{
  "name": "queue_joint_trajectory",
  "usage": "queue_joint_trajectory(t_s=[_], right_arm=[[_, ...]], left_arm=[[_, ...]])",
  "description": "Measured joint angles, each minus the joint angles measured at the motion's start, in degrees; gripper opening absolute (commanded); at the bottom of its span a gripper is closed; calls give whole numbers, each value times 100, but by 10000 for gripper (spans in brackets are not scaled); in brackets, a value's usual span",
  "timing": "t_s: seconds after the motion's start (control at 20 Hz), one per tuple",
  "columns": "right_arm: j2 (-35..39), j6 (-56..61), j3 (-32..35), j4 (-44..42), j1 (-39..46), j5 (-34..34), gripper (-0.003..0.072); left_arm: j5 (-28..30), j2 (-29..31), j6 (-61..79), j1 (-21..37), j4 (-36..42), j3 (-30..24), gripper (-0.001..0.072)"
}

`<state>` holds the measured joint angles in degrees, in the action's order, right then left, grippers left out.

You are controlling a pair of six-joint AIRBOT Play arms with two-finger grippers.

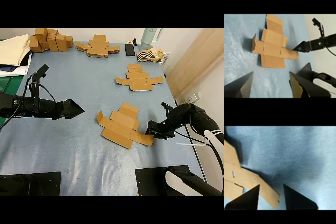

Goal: Fold the box.

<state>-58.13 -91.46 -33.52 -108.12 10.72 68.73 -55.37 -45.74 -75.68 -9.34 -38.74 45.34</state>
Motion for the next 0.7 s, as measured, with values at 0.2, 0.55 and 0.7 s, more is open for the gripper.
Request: queue_joint_trajectory(t_s=[0.2,0.55,0.7], right_arm=[[120,39,74,-11,0,74,432],[129,-433,555,-1416,-160,-254,369],[70,-529,734,-1637,-326,-470,356]], left_arm=[[-20,0,0,0,0,0,692],[-157,-39,-4,7,2,4,691],[-332,-212,-20,13,28,4,692]])
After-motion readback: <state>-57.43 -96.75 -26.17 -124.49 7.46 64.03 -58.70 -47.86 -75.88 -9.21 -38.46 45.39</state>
